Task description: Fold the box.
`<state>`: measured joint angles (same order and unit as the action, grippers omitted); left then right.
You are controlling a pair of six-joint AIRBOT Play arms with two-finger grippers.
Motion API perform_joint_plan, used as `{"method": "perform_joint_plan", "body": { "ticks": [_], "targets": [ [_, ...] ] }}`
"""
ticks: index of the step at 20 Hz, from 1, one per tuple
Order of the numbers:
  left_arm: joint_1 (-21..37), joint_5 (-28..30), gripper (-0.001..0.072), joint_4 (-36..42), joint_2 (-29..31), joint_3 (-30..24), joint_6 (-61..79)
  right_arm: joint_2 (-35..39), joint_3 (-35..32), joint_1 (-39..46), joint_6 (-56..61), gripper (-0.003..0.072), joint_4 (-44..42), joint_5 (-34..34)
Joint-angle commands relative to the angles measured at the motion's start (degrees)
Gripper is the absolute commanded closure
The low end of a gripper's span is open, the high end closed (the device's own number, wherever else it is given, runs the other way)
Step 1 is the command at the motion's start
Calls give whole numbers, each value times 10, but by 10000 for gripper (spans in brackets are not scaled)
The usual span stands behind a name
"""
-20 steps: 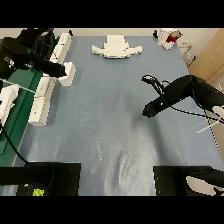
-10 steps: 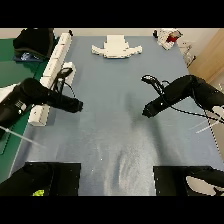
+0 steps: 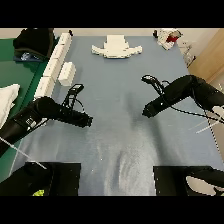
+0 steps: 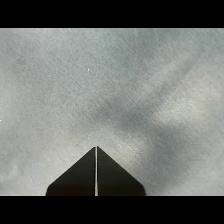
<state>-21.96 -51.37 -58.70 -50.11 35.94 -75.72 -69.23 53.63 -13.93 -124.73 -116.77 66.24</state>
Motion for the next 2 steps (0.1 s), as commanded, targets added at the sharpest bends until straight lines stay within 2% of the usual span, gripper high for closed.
{"method": "perform_joint_plan", "body": {
  "ticks": [1, 2],
  "targets": [
    [-6, -2, 698, 2, 1, -4, -4, 0, 0, 0, 0, 679, 0, 0],
    [-6, -2, 698, 2, 1, -4, -4, 0, 0, 0, 0, 679, 0, 0]
  ]
}}
